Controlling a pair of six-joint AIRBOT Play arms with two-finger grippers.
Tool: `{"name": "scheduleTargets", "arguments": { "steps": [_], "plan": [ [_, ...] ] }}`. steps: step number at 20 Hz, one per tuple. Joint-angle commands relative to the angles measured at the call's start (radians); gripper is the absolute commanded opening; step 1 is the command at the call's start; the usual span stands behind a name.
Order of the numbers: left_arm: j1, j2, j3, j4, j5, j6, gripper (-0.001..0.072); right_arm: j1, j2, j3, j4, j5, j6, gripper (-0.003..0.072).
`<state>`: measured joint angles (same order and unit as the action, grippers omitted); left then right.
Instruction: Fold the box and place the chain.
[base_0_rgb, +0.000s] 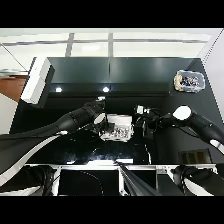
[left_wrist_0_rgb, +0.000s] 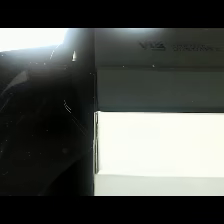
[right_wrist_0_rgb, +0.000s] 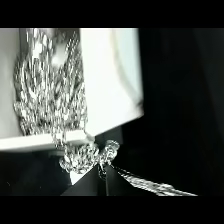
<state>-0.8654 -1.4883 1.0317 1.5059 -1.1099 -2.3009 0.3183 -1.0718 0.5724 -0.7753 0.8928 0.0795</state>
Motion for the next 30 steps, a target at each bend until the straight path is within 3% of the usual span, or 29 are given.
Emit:
{"name": "scheduleTargets", "arguments": {
  "steps": [1,5,8,11,14,25,30],
  "plan": [
    [0.000,0.000,0.000,0.000,0.000,0.000,0.0032,0.000,0.148,0.009,0.002,0.037,0.220,0.0029],
    [0.000,0.000,0.000,0.000,0.000,0.000,0.0032,0.000,0.294,0.119,0.021,0.200,0.484,0.0029],
    [0.000,0.000,0.000,0.000,0.002,0.000,0.0032,0.002,0.309,0.189,0.172,0.293,0.562,0.0029],
    [0.000,0.000,0.000,0.000,0.002,0.000,0.0032,0.002,0.309,0.190,0.354,0.283,0.561,0.0029],
    [0.000,0.000,0.000,0.000,0.002,0.000,0.0032,0.002,0.309,0.190,0.401,0.265,0.560,0.0029],
    [0.000,-0.003,0.000,0.000,0.013,0.000,0.0032,0.002,0.307,0.179,0.373,0.269,0.609,0.0029],
    [0.000,-0.003,0.000,0.000,0.013,0.000,0.0032,0.002,0.299,0.161,0.246,0.266,0.687,0.0029]
  ]
}}
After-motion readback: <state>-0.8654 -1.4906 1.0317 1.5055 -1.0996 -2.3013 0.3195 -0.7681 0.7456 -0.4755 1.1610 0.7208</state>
